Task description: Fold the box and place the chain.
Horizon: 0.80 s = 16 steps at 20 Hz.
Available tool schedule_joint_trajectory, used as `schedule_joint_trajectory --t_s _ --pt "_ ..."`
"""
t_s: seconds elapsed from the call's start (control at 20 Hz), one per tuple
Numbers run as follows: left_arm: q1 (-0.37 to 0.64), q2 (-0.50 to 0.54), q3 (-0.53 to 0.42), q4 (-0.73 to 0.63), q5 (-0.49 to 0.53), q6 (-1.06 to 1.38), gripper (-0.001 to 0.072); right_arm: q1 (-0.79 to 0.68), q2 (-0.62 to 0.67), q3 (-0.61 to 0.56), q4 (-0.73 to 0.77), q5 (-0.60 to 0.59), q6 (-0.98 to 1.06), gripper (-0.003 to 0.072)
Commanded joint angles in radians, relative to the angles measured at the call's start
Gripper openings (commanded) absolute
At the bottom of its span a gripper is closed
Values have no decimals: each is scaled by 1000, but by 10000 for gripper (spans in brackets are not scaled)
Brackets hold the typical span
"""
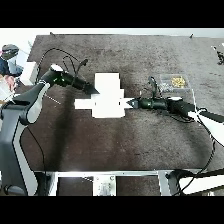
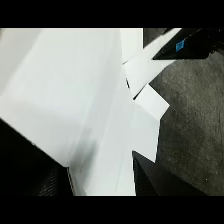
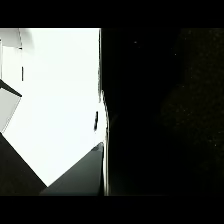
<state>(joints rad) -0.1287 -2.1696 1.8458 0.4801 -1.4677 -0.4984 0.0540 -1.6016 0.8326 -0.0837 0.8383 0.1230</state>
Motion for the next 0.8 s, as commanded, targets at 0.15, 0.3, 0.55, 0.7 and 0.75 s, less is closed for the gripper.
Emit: schedule_joint_trajectory --t_s 0.15,0.3,0.55,0.7,0.75 --pt "-3 -7 1 -10 -29 5 474 1 -1 0 -15 -2 0 7" --pt "-18 -7 1 -10 -32 10 474 1 -1 0 -33 -9 0 7" --pt "-18 -7 1 -11 -8 29 391 1 -1 0 -35 -9 0 7" --pt "-18 -7 1 -12 -8 45 98 1 2 0 -42 -9 -1 7" --pt "-18 -7 1 -13 -9 67 61 1 3 0 -49 -9 -5 7"
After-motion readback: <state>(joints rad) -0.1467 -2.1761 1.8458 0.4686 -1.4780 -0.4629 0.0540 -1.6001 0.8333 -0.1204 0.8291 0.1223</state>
